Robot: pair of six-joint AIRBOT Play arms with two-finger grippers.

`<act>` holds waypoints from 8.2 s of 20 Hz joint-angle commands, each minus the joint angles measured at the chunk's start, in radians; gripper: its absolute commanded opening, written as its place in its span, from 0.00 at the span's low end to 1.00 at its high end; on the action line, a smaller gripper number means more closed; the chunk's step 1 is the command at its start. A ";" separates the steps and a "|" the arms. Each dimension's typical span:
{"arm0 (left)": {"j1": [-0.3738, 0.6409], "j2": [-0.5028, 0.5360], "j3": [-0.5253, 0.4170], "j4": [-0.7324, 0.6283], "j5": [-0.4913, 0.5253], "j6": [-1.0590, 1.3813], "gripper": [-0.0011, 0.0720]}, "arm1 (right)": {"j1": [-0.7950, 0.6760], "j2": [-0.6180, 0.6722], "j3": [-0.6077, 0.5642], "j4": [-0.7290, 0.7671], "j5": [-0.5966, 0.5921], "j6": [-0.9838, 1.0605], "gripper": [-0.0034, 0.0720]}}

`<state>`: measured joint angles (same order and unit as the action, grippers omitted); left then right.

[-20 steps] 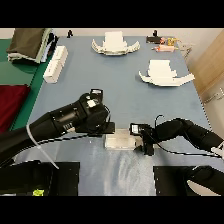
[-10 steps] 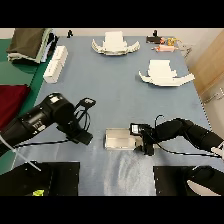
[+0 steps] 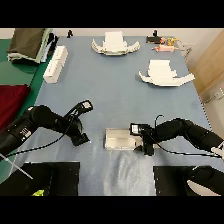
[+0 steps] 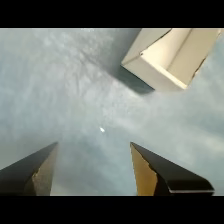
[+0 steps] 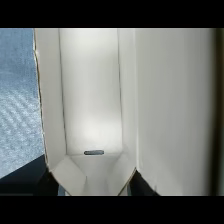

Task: Fold the box.

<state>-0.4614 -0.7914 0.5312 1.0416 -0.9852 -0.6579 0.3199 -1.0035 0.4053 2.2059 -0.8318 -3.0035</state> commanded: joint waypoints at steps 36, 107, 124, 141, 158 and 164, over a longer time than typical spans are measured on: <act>-0.188 -0.264 -0.170 -0.682 0.349 0.938 0.96 | -0.002 0.001 0.001 -0.002 0.001 0.000 0.71; -0.249 -0.282 -0.156 -0.637 0.409 0.901 0.73 | -0.002 0.074 0.095 -0.188 -0.080 0.272 1.00; -0.249 -0.282 -0.156 -0.637 0.409 0.901 0.73 | -0.001 0.303 0.147 0.086 -0.349 1.073 0.05; -0.249 -0.282 -0.156 -0.637 0.409 0.901 0.73 | 0.000 -0.152 0.151 0.169 0.137 1.028 0.05; -0.249 -0.282 -0.156 -0.637 0.409 0.901 0.73 | -0.003 0.104 0.216 0.028 0.032 1.021 0.05; -0.249 -0.282 -0.156 -0.637 0.409 0.901 0.73 | -0.002 0.332 0.193 -0.201 -0.307 0.868 0.05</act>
<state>-0.7109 -1.0725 0.3748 0.4042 -0.5758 0.2432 0.3172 -0.7742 0.6098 2.1006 -0.9619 -2.0266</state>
